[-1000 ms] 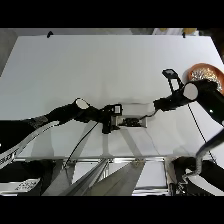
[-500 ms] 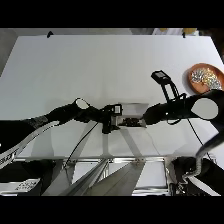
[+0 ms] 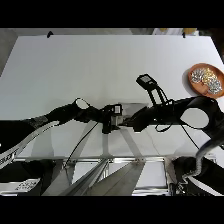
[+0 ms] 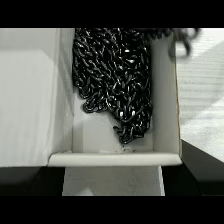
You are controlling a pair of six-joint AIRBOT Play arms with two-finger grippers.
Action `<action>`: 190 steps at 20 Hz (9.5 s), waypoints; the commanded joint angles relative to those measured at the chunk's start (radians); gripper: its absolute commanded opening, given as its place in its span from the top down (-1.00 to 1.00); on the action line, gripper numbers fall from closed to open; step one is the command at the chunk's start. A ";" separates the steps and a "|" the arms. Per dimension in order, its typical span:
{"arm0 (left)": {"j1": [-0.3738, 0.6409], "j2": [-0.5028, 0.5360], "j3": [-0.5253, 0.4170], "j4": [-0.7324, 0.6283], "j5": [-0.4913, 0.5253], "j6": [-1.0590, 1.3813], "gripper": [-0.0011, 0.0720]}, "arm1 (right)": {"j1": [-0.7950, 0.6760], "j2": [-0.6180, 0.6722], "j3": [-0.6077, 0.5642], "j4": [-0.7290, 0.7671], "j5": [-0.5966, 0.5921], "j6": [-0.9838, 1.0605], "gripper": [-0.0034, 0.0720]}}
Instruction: Fold the box and place the chain.
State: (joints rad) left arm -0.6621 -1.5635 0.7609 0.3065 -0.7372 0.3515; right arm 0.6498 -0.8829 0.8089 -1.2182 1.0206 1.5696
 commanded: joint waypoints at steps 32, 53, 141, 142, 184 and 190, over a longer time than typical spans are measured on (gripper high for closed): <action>0.000 0.000 0.000 0.000 0.000 0.000 0.11 | -0.169 -0.389 0.185 0.000 0.014 -0.666 0.86; 0.000 0.000 0.000 0.000 0.000 0.000 0.11 | 0.000 -0.250 0.023 -0.015 0.000 -0.824 0.17; 0.000 0.000 0.000 0.000 0.000 0.000 0.11 | -0.035 -0.146 -0.132 0.029 -0.129 -0.890 0.86; 0.000 0.000 0.000 0.000 0.000 0.000 0.11 | -0.035 -0.115 -0.132 0.010 -0.146 -0.858 0.86; 0.000 0.000 0.000 0.000 0.000 0.000 0.11 | -0.750 0.023 -0.197 -0.354 0.171 -0.048 0.86; 0.000 0.031 0.000 0.001 -0.014 0.000 0.11 | -0.750 0.023 -0.197 -0.354 0.171 -0.048 0.86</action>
State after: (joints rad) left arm -0.6624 -1.5509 0.7605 0.3111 -0.7376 0.3492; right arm -0.0990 -0.8612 0.6128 -1.5719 1.1912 1.5219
